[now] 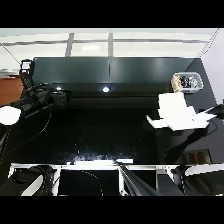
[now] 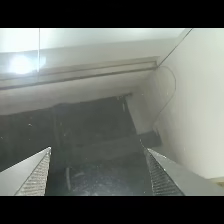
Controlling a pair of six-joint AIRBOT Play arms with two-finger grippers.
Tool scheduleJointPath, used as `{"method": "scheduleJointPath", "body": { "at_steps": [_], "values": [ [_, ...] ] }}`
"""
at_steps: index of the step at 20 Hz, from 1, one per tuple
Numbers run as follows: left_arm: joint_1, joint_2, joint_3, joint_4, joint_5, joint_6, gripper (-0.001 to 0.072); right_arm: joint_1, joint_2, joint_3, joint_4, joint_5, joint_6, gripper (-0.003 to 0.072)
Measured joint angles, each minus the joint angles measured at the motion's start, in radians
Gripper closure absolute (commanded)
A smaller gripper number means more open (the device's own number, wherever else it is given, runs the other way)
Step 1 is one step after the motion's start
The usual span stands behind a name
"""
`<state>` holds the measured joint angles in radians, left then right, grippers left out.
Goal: Fold the box and place the chain.
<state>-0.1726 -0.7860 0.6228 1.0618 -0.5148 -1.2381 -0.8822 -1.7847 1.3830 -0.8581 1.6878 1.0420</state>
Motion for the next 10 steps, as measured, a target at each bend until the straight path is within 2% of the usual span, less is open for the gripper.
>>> {"method": "scheduleJointPath", "body": {
  "at_steps": [5,10],
  "values": [
    [0.000,0.000,0.000,-0.001,0.027,0.000,0.0002,0.218,0.227,-0.209,0.138,-0.164,-0.010,0.0672],
    [-0.001,-0.018,-0.001,-0.053,-0.002,-0.019,0.0002,0.517,0.558,-0.547,0.298,-0.494,-0.001,0.0671]
  ]
}}
